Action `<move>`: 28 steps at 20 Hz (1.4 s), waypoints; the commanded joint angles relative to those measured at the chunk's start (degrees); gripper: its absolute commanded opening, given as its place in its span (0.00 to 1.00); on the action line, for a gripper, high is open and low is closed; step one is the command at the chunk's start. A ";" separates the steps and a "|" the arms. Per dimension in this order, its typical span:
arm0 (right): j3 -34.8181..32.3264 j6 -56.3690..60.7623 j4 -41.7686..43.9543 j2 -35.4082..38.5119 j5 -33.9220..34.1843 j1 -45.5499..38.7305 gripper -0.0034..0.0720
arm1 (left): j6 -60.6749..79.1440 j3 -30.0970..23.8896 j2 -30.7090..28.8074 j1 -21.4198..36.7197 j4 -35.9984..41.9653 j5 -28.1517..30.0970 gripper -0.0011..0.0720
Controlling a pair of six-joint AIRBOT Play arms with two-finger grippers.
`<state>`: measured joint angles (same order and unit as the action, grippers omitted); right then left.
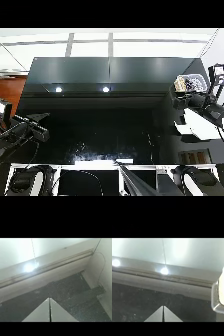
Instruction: Fold the box and place the chain.
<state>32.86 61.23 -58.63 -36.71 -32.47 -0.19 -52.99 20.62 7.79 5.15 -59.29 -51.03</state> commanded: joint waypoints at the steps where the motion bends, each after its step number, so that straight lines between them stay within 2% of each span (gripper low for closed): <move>1: -0.04 0.02 0.02 0.02 -0.02 0.02 0.07 | 0.02 -0.02 -0.02 -0.04 0.00 0.00 0.06; 18: -0.04 0.04 0.46 0.02 0.85 0.07 0.07 | 0.00 -0.02 -0.02 -0.04 0.44 0.09 0.06; 22: -0.04 0.04 6.36 0.02 5.46 0.07 0.07 | 0.02 -0.02 0.00 -0.04 1.49 4.74 0.06; 24: -0.04 0.07 6.60 0.02 8.87 0.07 0.07 | 0.02 -0.42 0.50 -0.04 1.75 8.55 0.06; 26: -0.04 0.04 9.49 0.02 12.13 0.07 0.07 | 0.02 -1.53 1.60 -0.04 3.69 13.44 0.06; 28: -0.04 0.04 10.32 0.02 12.35 0.07 0.07 | 0.02 -2.14 3.74 -0.04 7.19 16.65 0.06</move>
